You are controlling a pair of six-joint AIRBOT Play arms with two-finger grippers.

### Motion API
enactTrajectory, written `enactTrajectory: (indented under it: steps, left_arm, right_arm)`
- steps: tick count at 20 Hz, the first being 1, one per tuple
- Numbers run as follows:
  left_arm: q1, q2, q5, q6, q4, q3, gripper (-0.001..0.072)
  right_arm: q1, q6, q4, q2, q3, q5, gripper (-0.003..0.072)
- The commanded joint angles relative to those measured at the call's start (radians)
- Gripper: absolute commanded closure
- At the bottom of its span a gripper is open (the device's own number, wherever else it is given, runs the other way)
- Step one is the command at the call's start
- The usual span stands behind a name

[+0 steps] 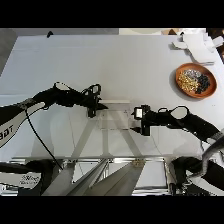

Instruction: Fold the box and place the chain.

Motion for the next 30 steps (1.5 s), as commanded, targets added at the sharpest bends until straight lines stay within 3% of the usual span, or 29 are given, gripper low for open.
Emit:
enactTrajectory:
  steps: [1, 5, 12, 25, 30]
  left_arm:
    - [-0.001, -0.001, 0.000, 0.000, 0.000, 0.000, 0.0698]
    - [-0.001, -0.001, 0.000, 0.000, 0.000, 0.000, 0.0698]
    - [-0.001, -0.001, 0.000, 0.000, 0.000, 0.000, 0.0698]
    - [-0.001, -0.001, 0.000, 0.000, 0.000, 0.000, 0.0698]
    - [-0.001, -0.001, 0.000, 0.000, 0.000, 0.000, 0.0698]
  right_arm:
    - [0.023, 0.024, -0.001, -0.021, -0.002, -0.030, -0.0017]
    - [0.051, 0.038, 0.035, -0.092, -0.003, -0.060, -0.0016]
    - [0.060, 0.047, 0.251, -0.089, -0.003, -0.111, -0.0015]
    - [0.060, 0.249, 0.230, -0.089, -0.003, -0.052, -0.0011]
    - [0.060, 0.472, 0.077, -0.088, -0.003, -0.049, -0.0011]
